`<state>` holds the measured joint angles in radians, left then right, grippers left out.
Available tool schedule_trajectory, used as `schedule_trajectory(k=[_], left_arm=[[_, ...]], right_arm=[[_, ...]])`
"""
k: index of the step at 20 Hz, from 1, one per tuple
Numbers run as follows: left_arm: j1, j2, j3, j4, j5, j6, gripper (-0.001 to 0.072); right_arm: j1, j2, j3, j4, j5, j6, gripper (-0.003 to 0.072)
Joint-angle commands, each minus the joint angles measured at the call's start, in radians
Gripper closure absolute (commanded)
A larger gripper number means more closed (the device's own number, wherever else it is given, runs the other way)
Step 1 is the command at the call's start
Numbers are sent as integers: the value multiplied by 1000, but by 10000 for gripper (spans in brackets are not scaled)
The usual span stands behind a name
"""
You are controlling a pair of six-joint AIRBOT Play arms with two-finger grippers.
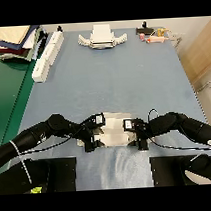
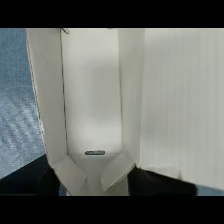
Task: Fold the box.
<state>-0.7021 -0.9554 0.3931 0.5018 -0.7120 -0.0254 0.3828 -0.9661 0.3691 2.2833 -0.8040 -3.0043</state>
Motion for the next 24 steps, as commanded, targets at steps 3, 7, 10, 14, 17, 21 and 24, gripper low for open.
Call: schedule_trajectory(k=[3,7,10,14,17,21,24], left_arm=[[-1,51,1,27,-12,-55,342],[-1,166,1,214,-25,-256,666],[-1,282,1,459,-79,-587,695],[-1,470,11,641,-153,-969,695],[0,576,10,830,-184,-1387,695],[-1,552,-15,1014,-292,-1865,696],[-1,457,-47,925,-263,-1927,695]], right_arm=[[1,0,0,2,0,1,183],[1,0,0,2,0,1,184],[1,0,0,2,0,1,184],[1,0,0,2,0,1,183],[1,0,0,2,0,1,184],[1,0,0,2,0,0,184],[1,0,0,2,0,1,184]])
